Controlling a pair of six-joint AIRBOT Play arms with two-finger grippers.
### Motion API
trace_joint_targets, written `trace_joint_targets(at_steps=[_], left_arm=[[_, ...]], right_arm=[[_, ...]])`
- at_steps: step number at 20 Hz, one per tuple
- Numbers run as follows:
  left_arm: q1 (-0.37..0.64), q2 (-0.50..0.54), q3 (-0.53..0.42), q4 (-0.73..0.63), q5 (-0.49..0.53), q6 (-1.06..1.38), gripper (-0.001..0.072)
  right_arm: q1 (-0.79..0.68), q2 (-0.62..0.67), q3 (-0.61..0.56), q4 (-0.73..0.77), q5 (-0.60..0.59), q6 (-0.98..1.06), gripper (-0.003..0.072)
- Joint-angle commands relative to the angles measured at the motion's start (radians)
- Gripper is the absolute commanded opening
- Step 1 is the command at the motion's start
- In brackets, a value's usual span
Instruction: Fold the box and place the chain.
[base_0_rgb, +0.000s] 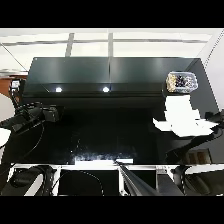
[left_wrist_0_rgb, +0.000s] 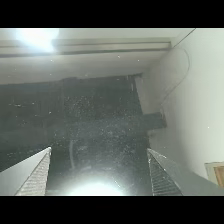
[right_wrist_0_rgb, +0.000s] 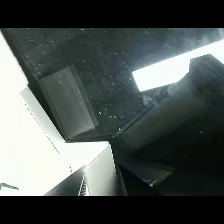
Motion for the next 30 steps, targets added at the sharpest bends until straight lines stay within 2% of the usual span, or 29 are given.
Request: trace_joint_targets(at_steps=[1, 2, 3, 11, 16, 19, 21, 24, 27, 30], left_arm=[[0.001, 0.0, 0.001, 0.0, 0.002, 0.0, 0.0708], [0.001, 0.0, 0.001, 0.0, 0.002, 0.0, 0.0708], [0.001, 0.0, 0.001, 0.0, 0.002, 0.0, 0.0708], [0.001, 0.0, 0.001, -0.031, -0.009, 0.001, 0.0706], [0.0, 0.0, 0.001, -0.06, 0.0, 0.001, 0.0704], [0.001, 0.0, -0.002, -0.073, 0.017, 0.001, 0.0703], [0.0, 0.0, -0.002, -0.09, 0.058, 0.001, 0.0699], [0.0, -0.001, -0.003, -0.159, 0.132, 0.0, 0.0691], [-0.014, -0.034, -0.003, -0.254, 0.103, 0.002, 0.0692], [-0.099, -0.116, -0.002, -0.266, 0.056, 0.002, 0.0692]], right_arm=[[0.009, -0.002, 0.001, 0.011, 0.029, -0.034, 0.0189], [0.016, -0.002, 0.001, 0.011, 0.038, -0.038, 0.0105], [0.026, -0.002, 0.001, 0.011, 0.05, -0.042, 0.0067], [0.184, 0.055, -0.03, 0.108, 0.084, -0.042, 0.0051], [0.321, 0.212, -0.191, 0.348, -0.005, -0.051, 0.0051], [0.435, 0.362, -0.323, 0.488, -0.149, -0.053, 0.0051], [0.518, 0.5, -0.446, 0.539, -0.318, -0.053, 0.0051], [0.661, 0.73, -0.696, 0.692, -0.571, -0.053, 0.005], [0.821, 0.917, -0.927, 0.835, -0.781, -0.037, 0.0051], [0.946, 1.005, -1.047, 0.882, -0.865, 0.008, 0.005]])
